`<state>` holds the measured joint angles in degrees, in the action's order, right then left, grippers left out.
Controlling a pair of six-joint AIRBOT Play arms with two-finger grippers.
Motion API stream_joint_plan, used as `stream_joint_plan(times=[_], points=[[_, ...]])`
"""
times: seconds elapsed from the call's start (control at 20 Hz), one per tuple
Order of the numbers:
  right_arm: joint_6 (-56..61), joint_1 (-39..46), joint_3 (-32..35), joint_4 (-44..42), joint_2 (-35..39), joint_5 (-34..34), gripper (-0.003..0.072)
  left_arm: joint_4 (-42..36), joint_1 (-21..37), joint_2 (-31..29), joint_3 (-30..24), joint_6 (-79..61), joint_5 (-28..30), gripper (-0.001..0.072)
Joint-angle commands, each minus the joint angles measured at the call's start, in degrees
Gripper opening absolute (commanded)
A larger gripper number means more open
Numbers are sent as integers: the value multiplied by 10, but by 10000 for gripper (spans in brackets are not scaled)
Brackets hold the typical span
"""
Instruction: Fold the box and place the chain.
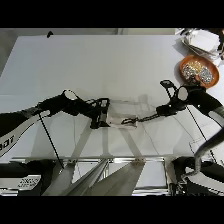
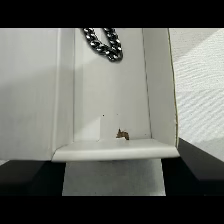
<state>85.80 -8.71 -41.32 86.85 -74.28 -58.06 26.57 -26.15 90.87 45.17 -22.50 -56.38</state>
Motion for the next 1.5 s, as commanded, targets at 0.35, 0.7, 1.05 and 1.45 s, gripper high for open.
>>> stream_joint_plan(times=[0.35, 0.7, 1.05, 1.45], points=[[-8, 0, 3, -5, 78, -14, 25, 0, 0, 0, 1, 0, 0, 343], [-89, 0, 3, -124, 292, -84, 25, 0, 0, 0, 1, 0, 0, 343], [-181, 0, 3, -345, 445, -79, 25, 0, 0, 0, 1, 0, 0, 343], [-273, 0, 2, -558, 453, -51, 25, 0, 0, 0, 1, 0, 0, 343]])
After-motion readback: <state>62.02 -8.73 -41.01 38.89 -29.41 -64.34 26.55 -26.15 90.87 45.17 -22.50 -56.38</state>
